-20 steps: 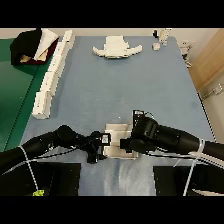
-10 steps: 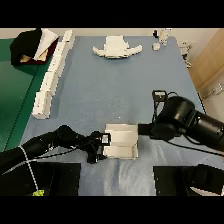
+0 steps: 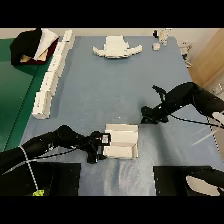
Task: Fold the box.
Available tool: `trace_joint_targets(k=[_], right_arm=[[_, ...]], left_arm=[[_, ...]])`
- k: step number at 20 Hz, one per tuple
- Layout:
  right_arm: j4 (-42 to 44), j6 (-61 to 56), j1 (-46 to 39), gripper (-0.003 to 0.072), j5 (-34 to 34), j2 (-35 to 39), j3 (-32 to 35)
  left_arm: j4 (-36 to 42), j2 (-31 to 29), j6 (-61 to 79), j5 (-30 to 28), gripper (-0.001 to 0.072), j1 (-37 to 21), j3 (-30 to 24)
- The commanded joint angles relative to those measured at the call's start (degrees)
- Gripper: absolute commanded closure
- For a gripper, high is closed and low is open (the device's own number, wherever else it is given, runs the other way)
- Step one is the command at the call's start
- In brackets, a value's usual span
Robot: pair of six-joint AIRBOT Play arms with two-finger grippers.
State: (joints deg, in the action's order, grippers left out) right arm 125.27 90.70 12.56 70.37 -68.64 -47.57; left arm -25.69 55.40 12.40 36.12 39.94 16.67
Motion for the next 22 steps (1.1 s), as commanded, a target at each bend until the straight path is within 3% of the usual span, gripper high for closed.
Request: trace_joint_targets(k=[1,6,10,17,22], right_arm=[[17.4,21.1,-4.1,0.0687,7.2,-8.1,-0.6],[18.3,30.5,1.7,0.0687,16.7,-10.1,-0.7],[17.1,33.3,7.8,0.0686,15.6,-7.7,2.3],[14.6,35.3,15.4,0.0686,1.2,3.8,8.7],[12.5,35.3,21.0,0.0686,-13.2,14.8,14.4]], left_arm=[[0.0,0.0,0.0,0.0,0.02,0.0,0.0],[0.0,0.0,0.0,0.0,0.02,0.0,0.0],[0.0,0.0,0.0,0.0,0.02,0.0,0.0],[0.0,0.0,0.0,0.0,0.02,0.0,0.0],[0.0,0.0,0.0,0.0,0.02,0.0,0.0]])
